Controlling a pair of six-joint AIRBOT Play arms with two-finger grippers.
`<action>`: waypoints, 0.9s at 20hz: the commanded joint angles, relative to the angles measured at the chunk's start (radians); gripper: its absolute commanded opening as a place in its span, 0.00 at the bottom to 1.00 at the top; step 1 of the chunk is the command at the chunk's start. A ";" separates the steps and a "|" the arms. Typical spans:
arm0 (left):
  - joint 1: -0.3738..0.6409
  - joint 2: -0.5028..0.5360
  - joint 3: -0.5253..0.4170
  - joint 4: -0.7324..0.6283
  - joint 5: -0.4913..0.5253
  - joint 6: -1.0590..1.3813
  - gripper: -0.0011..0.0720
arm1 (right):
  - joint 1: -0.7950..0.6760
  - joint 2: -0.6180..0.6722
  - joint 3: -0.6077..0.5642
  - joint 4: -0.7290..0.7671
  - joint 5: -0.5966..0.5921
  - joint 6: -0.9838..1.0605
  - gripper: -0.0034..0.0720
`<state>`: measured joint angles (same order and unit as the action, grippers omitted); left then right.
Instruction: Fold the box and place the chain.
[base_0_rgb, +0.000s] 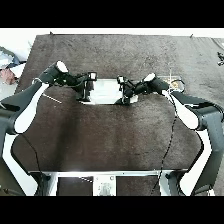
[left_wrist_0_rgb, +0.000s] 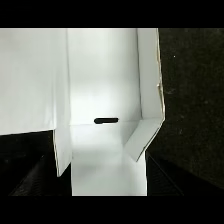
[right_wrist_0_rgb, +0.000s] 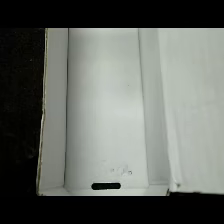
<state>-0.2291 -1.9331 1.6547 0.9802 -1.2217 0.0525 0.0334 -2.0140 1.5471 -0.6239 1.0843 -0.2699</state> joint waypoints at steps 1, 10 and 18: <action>-0.001 -0.006 0.000 -0.013 -0.008 -0.003 0.98 | 0.001 0.000 0.000 0.000 0.000 0.000 0.56; -0.026 -0.016 0.000 0.002 0.007 -0.029 0.81 | 0.001 0.000 0.000 0.000 0.000 0.000 0.56; -0.026 -0.016 0.000 0.043 -0.016 -0.042 0.46 | 0.001 0.000 0.000 0.000 0.000 0.000 0.56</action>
